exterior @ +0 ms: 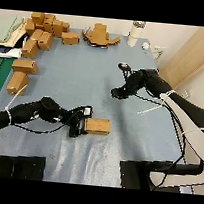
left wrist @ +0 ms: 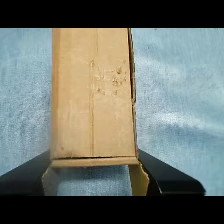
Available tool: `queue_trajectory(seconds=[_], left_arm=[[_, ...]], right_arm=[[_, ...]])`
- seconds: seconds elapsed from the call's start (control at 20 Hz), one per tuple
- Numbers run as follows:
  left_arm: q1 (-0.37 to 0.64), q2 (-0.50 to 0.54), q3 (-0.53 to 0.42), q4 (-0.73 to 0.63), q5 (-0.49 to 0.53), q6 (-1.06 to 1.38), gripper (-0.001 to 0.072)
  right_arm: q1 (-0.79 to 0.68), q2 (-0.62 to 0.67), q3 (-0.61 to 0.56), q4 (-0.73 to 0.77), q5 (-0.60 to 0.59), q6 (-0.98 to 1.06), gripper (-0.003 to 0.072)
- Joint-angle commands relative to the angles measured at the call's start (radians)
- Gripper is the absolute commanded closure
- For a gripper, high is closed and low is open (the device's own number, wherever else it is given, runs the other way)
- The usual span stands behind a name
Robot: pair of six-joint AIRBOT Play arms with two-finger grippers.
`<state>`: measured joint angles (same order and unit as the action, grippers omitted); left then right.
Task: Fold the box.
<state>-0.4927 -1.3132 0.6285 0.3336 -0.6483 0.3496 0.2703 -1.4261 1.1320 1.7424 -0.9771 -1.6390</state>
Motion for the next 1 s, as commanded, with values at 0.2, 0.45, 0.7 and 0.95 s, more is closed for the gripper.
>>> queue_trajectory(seconds=[0.2, 0.45, 0.7, 0.95], left_arm=[[0.002, 0.081, 0.001, 0.004, 0.031, -0.140, 0.0253], [0.005, 0.161, 0.001, 0.056, 0.196, -0.177, 0.0252], [0.077, 0.180, 0.001, 0.093, 0.293, -0.243, 0.0252], [0.145, 0.180, 0.000, 0.109, 0.291, -0.454, 0.0252]], right_arm=[[0.000, -0.001, 0.001, 0.001, 0.000, 0.000, 0.0683], [-0.001, -0.001, 0.001, 0.001, 0.000, 0.000, 0.0683], [-0.001, -0.001, 0.001, 0.000, 0.000, 0.000, 0.0683], [0.000, -0.001, 0.001, 0.001, 0.000, 0.000, 0.0683]])
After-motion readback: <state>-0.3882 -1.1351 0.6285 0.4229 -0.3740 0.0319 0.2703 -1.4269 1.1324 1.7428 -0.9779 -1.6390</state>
